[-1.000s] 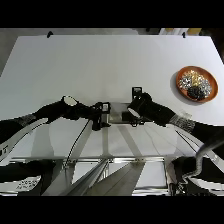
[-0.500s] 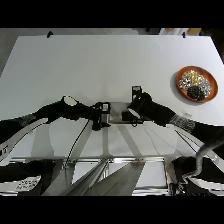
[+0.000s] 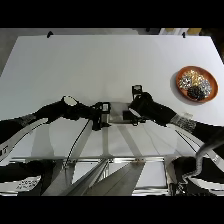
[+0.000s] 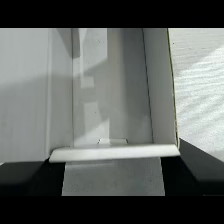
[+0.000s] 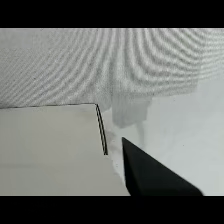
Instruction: Fold the box and place the chain.
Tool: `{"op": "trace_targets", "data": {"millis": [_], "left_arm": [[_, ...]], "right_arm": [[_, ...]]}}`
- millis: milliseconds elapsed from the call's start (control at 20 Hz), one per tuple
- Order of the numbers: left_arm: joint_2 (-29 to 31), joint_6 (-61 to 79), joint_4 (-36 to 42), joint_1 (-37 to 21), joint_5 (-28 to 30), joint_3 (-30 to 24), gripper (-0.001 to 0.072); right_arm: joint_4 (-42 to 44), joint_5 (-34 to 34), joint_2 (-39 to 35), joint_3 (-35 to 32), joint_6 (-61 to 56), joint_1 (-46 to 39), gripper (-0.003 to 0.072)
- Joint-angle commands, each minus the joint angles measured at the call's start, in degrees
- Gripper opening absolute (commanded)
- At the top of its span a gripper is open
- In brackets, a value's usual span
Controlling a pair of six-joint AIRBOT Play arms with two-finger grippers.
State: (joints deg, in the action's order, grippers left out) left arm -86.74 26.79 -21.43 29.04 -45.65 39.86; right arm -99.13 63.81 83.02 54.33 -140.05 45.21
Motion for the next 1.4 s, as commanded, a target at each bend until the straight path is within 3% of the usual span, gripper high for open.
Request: {"op": "trace_targets", "data": {"millis": [0, 150, 250, 400, 500, 900, 950, 1100, 1250, 1350], "left_arm": [[0.0, 0.0, 0.0, 0.0, 0.0, 0.0, 0.0153], [0.0, 0.0, 0.0, 0.0, 0.0, 0.0, 0.0153], [0.0, 0.0, 0.0, 0.0, 0.0, 0.0, 0.0153], [0.0, 0.0, 0.0, 0.0, 0.0, 0.0, 0.0153], [0.0, 0.0, 0.0, 0.0, 0.0, 0.0, 0.0153], [0.0, 0.0, 0.0, 0.0, 0.0, 0.0, 0.0153], [0.0, 0.0, 0.0, 0.0, 0.0, 0.0, 0.0153], [0.0, 0.0, 0.0, 0.0, 0.0, 0.0, 0.0153], [0.0, 0.0, 0.0, 0.0, 0.0, 0.0, 0.0153], [0.0, 0.0, 0.0, 0.0, 0.0, 0.0, 0.0153]], "right_arm": [[0.0, 0.6, -2.6, 0.1, 10.0, 0.0, 0.0393], [-0.1, 3.8, -8.2, 0.1, 20.4, 0.0, 0.0423], [0.2, 7.6, -12.6, 1.8, 24.9, 0.0, 0.0482], [-4.9, 9.3, -19.2, 6.9, 31.1, -0.8, 0.0454], [-4.9, 9.2, -20.4, 10.1, 31.6, -7.1, 0.0418], [4.5, -3.6, -17.6, 10.6, 52.0, -53.4, 0.0374], [4.5, -3.6, -16.5, 10.6, 53.3, -57.3, 0.0335], [5.6, -3.2, -11.3, 10.6, 59.9, -65.9, 0.0318], [6.6, -3.6, -5.9, 10.6, 67.4, -67.5, 0.0316], [8.5, -5.2, -2.7, 10.6, 70.8, -67.3, 0.027]]}}
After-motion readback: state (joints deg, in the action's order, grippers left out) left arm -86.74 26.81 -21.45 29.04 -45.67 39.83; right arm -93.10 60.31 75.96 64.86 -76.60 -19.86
